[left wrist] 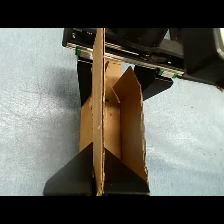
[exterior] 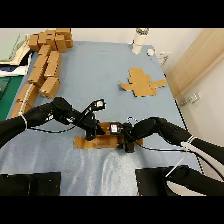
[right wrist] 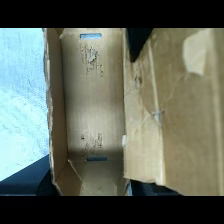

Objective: Fold the box.

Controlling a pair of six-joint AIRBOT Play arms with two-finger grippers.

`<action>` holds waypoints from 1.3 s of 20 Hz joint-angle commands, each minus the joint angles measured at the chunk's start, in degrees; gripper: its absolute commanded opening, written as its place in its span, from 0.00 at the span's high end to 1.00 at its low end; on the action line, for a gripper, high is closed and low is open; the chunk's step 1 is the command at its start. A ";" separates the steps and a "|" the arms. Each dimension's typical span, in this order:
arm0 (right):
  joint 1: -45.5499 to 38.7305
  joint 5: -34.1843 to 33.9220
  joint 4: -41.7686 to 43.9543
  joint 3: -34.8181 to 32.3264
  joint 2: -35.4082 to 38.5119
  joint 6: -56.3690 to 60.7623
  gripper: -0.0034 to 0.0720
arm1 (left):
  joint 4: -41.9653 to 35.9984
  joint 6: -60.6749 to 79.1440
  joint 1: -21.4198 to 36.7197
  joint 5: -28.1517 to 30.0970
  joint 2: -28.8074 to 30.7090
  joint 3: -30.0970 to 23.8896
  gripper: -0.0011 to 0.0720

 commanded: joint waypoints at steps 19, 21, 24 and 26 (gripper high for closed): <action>0.07 -1.07 0.00 -0.04 -0.02 0.07 0.29 | 16.59 -31.15 7.74 -7.76 11.54 -0.02 0.23; 0.07 -1.07 0.00 -0.04 -0.02 0.07 0.29 | 18.34 -40.59 7.50 -16.72 11.78 -0.15 0.54; 0.07 -1.05 0.00 -0.04 -0.02 0.04 0.29 | 13.05 -49.48 6.08 -21.00 11.74 -3.10 0.97; 0.07 -1.20 0.00 -0.04 -0.02 0.07 0.29 | 3.02 -51.06 4.85 -20.00 11.45 -4.87 0.97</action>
